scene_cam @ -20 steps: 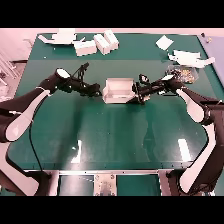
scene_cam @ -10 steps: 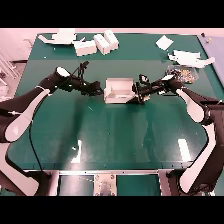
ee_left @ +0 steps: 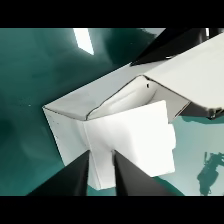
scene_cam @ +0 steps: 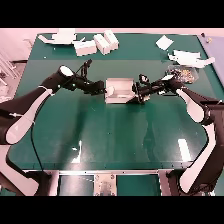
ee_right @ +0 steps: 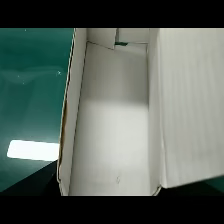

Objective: Fold the box and place the chain.

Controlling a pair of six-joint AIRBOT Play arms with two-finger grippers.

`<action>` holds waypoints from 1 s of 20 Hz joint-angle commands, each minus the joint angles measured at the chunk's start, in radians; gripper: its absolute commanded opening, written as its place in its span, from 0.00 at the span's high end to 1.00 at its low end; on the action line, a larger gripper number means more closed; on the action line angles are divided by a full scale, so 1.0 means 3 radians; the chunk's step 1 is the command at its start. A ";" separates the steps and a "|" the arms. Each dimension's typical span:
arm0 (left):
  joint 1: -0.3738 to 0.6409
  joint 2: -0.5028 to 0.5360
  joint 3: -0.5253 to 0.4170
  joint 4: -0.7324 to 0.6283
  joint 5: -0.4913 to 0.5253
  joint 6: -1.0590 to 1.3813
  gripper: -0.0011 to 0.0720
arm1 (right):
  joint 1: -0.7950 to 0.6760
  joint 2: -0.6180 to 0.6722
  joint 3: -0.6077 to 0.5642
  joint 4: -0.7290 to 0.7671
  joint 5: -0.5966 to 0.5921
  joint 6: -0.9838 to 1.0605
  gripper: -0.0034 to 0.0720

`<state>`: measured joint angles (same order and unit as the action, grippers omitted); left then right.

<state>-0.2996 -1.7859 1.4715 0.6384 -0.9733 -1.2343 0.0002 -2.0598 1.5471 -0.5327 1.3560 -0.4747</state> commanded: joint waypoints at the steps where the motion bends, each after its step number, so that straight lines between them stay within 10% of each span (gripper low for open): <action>1: -0.0020 0.0008 0.0088 0.0273 -0.0013 -0.0263 0.61 | 0.0001 0.0000 0.0001 0.0001 0.0001 0.0001 0.30; 20: -0.0334 0.0004 0.0299 0.1111 -0.0062 -0.1017 0.58 | 0.0001 0.0000 0.0001 0.0001 0.0003 0.0000 0.30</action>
<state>-0.3866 -1.7844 1.5551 0.8967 -0.9913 -1.4712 0.0002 -2.0598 1.5471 -0.5323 1.3563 -0.4747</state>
